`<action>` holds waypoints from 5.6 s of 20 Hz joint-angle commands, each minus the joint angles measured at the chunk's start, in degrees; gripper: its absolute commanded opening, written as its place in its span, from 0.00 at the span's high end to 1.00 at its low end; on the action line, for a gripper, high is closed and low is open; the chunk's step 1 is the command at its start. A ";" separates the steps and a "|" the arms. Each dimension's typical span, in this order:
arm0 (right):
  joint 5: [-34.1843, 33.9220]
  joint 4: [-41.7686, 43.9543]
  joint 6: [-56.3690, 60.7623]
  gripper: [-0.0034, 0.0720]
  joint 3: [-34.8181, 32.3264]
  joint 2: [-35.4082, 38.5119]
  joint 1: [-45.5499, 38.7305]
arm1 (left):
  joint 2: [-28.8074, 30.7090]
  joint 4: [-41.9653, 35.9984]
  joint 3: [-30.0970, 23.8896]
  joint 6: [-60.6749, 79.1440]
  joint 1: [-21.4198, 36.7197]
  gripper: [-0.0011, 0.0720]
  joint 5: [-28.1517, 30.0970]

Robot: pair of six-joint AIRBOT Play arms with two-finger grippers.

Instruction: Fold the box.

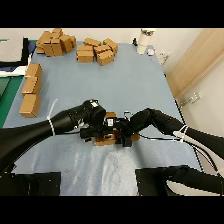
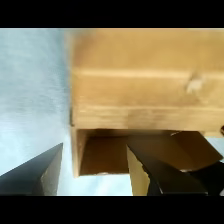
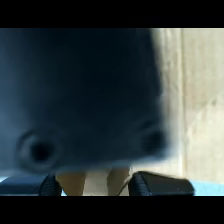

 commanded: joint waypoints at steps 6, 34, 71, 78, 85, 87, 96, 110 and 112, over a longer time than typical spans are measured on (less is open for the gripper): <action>0.00 0.04 0.11 0.37 -0.02 -0.04 -0.02 | 0.00 -12.66 1.49 8.15 9.97 0.18 -11.65; 0.00 0.04 0.11 0.37 -0.02 -0.04 -0.02 | 13.07 -28.26 -19.02 119.08 28.87 0.97 5.05; -0.07 -0.15 0.11 0.37 0.00 -0.04 -0.02 | 11.50 -53.46 -35.54 154.79 18.14 0.03 32.39; -0.07 -0.15 0.11 0.37 -0.02 -0.04 -0.02 | 11.50 -55.58 -35.54 154.94 17.70 0.03 35.52; -0.07 -0.15 0.11 0.37 -0.02 -0.04 -0.02 | 11.34 -55.76 -35.52 158.27 17.68 0.34 34.97; -0.07 -0.15 0.11 0.37 -0.02 -0.04 -0.02 | 11.34 -55.74 -35.54 158.22 17.70 0.34 34.86; -0.07 -0.15 0.11 0.37 -0.02 -0.04 -0.02 | 11.34 -55.74 -35.54 158.18 17.70 0.34 34.86; -0.42 0.46 0.13 0.21 0.00 0.07 0.04 | 11.34 -55.74 -35.54 158.18 17.70 0.34 34.86; -2.89 -0.22 2.97 0.00 0.13 0.70 -0.04 | 11.34 -55.76 -35.54 158.18 17.70 0.34 34.86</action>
